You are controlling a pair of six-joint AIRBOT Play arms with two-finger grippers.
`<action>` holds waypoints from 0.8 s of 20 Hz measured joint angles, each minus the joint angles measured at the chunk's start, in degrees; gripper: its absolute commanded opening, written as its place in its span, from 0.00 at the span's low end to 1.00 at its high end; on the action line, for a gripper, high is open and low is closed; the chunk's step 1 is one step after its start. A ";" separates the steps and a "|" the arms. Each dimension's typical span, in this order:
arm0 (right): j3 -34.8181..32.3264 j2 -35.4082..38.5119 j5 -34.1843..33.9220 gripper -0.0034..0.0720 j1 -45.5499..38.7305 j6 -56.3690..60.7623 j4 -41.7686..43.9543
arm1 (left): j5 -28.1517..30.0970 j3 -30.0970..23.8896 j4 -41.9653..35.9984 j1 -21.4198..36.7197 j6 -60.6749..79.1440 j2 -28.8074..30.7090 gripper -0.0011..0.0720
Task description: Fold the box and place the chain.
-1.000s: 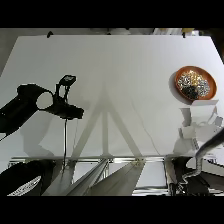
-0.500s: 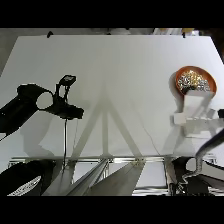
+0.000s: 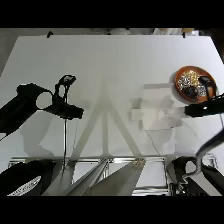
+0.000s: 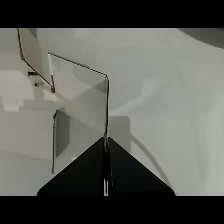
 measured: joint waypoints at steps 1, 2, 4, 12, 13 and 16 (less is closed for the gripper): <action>-1.75 1.51 -0.48 0.06 2.14 -0.11 1.77 | 0.33 0.00 0.02 0.00 0.00 0.00 0.03; -3.37 2.80 -0.83 0.06 4.44 -0.15 3.10 | 0.57 0.00 0.02 0.00 0.07 0.00 0.03; -5.49 4.35 -1.36 0.07 8.70 -0.13 4.96 | 1.81 0.00 0.11 0.00 0.28 0.00 0.03; -7.76 5.95 -2.43 0.07 21.09 1.49 7.26 | 12.28 0.00 -9.01 0.00 12.70 -3.08 0.71; -7.80 5.97 -2.78 0.07 21.86 1.70 7.34 | 13.57 0.00 -14.53 0.00 18.47 -4.39 0.72; -7.89 6.01 -3.32 0.07 23.23 2.51 7.50 | 15.47 0.00 -35.30 -0.02 39.30 -9.73 0.75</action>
